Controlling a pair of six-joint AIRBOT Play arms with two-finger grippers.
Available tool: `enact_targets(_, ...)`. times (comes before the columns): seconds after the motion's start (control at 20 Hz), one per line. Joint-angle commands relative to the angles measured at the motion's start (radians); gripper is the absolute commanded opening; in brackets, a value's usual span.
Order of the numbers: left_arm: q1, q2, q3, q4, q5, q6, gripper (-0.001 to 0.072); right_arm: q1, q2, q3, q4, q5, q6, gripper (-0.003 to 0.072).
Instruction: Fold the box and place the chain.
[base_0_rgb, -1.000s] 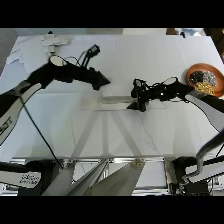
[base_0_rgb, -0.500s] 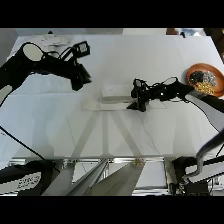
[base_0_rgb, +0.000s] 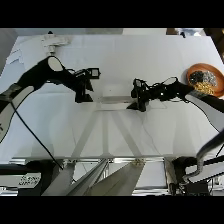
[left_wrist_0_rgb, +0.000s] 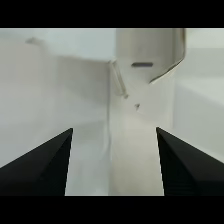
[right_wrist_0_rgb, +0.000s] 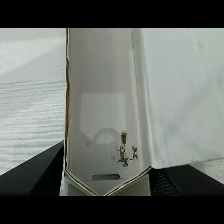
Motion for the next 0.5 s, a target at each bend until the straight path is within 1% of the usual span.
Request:
enact_targets(0.0,-0.029,-0.072,-0.002,-0.045,-0.019,0.1,0.0573,0.0,0.0,0.0,0.0,0.0,0.0,0.0458)
enact_targets(0.05,-0.034,-0.084,-0.002,-0.048,-0.032,0.102,0.0571,0.0,0.0,0.0,0.0,0.0,0.0,0.0458)
enact_targets(0.1,-0.037,-0.09,-0.002,-0.055,-0.041,0.103,0.055,0.0,0.0,0.0,0.0,0.0,0.0,0.0458)
enact_targets(0.15,-0.039,-0.094,-0.002,-0.063,-0.049,0.122,0.0549,0.0,0.0,0.0,0.0,0.0,0.0,0.0458)
enact_targets(0.2,-0.04,-0.095,-0.002,-0.069,-0.056,0.147,0.0504,0.0,0.0,0.0,0.0,0.0,0.0,0.0458)
enact_targets(0.35,-0.04,-0.095,-0.002,-0.126,-0.08,0.187,0.0477,0.0,0.0,0.0,0.0,0.0,0.0,0.0458)
enact_targets(0.4,-0.04,-0.095,-0.002,-0.14,-0.082,0.187,0.0449,0.0,0.0,0.0,0.0,0.0,0.0,0.0458)
enact_targets(0.45,-0.04,-0.095,-0.002,-0.146,-0.084,0.187,0.0449,0.0,0.0,0.0,0.0,0.0,0.0,0.0458)
